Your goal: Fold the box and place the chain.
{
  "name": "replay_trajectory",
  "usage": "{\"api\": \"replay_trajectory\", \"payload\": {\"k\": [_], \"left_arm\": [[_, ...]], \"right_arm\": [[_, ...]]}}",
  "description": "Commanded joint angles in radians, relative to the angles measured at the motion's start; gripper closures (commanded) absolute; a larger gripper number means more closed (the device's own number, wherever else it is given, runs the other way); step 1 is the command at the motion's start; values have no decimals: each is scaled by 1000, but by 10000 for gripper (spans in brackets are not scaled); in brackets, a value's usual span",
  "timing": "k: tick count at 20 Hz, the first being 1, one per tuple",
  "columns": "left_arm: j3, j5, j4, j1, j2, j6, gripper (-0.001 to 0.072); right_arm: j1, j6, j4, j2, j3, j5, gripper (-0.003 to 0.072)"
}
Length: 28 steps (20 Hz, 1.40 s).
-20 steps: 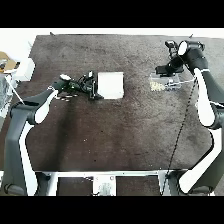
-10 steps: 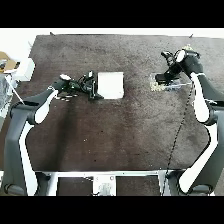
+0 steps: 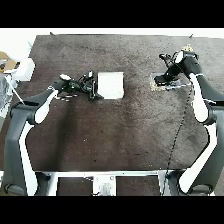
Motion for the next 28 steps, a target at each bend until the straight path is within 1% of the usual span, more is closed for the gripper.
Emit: {"api": "replay_trajectory", "payload": {"k": [1, 7, 8, 11, 16, 19, 23, 25, 27, 28], "left_arm": [[0, 0, 0, 0, 0, 0, 360], [0, 0, 0, 0, 0, 0, 361], [0, 0, 0, 0, 0, 0, 360], [0, 0, 0, 0, 0, 0, 360], [0, 0, 0, 0, 0, 0, 360], [0, 0, 0, 0, 0, 0, 360], [0, 0, 0, 0, 0, 0, 360], [0, 0, 0, 0, 0, 0, 361], [0, 0, 0, 0, 0, 0, 360], [0, 0, 0, 0, 0, 0, 360]], "right_arm": [[0, -26, 1, 10, 1, 3, 462], [0, -47, 2, 33, 2, -21, 462], [0, -47, 3, 33, 2, -15, 462], [0, -122, 13, 32, 0, 61, 461], [1, -132, 13, 11, -1, 68, 461], [1, -156, 13, -1, -1, 51, 461], [7, -168, 12, -4, -1, -10, 465], [7, -182, 13, -4, -1, -26, 650], [7, -182, 13, 1, -1, -18, 649], [7, -182, 13, 7, -1, -15, 685]]}}
